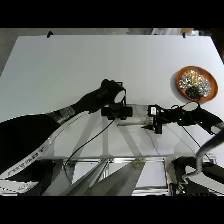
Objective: Fold the box and place the chain.
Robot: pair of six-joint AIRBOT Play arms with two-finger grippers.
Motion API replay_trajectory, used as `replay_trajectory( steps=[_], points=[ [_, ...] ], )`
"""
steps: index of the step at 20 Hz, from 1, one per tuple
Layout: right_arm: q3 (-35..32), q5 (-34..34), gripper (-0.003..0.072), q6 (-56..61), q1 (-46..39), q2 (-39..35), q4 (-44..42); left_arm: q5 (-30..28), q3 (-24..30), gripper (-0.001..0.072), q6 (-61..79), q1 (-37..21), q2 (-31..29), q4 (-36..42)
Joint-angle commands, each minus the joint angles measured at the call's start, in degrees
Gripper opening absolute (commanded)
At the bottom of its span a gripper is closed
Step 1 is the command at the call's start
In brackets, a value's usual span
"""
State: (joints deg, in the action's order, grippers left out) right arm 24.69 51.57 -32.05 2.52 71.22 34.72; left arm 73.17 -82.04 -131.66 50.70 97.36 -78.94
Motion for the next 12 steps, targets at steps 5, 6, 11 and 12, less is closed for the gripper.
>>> replay_trajectory(
  steps=[5,6,11,12],
  points=[
    [0.1,0.1,0.0398,0.1,0.0,0.0,0.0,10.1,0.4,0.0392,32.1,-9.2,-14.4,1.0],
    [0.1,0.1,0.0398,0.1,0.0,0.0,0.0,11.6,1.6,0.0525,40.6,-10.7,-16.3,1.1],
    [0.1,0.1,0.0398,0.1,0.0,0.0,0.0,-3.2,20.6,0.0648,95.0,-16.8,-23.4,13.1],
    [0.1,0.1,0.0398,0.1,0.0,0.0,0.0,-7.8,25.1,0.0648,106.9,-17.2,-23.3,17.8]
  ],
)
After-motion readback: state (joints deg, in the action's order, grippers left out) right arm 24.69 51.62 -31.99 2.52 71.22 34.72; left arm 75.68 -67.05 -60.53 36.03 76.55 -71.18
